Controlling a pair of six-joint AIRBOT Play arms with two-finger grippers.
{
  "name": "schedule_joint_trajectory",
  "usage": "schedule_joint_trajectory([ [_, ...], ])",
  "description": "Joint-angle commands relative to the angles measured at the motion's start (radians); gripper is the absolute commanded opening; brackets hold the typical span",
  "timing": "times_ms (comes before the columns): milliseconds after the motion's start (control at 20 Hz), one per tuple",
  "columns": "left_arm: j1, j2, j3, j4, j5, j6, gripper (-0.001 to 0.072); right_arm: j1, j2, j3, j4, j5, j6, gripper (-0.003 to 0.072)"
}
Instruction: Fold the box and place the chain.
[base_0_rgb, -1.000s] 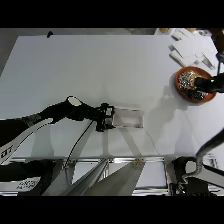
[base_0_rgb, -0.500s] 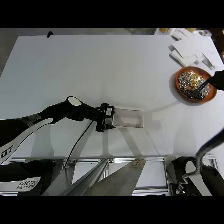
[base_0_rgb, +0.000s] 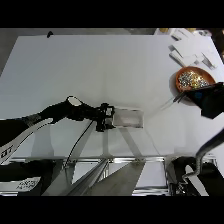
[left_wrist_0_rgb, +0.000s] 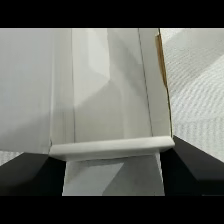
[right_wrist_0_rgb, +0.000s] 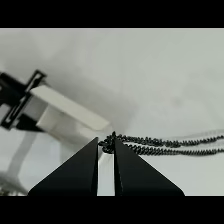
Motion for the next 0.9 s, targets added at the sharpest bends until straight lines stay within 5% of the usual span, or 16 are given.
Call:
schedule_joint_trajectory([
  [0, 0.000, 0.000, 0.000, 0.000, 0.000, 0.000, 0.0069, 0.129, 0.014, -0.013, 0.012, 0.009, 0.036, 0.0014],
  [150, 0.000, 0.000, 0.000, 0.000, 0.000, 0.000, 0.0069, 0.225, 0.014, -0.073, 0.015, -0.029, 0.044, 0.0014],
  [450, 0.000, 0.000, 0.000, 0.000, 0.000, 0.000, 0.0069, 0.394, -0.009, -0.270, 0.017, -0.288, 0.043, 0.0014],
  [850, 0.000, 0.000, 0.000, 0.000, 0.000, 0.000, 0.0069, 0.544, -0.222, -0.341, 0.018, -0.445, 0.010, 0.0014],
])
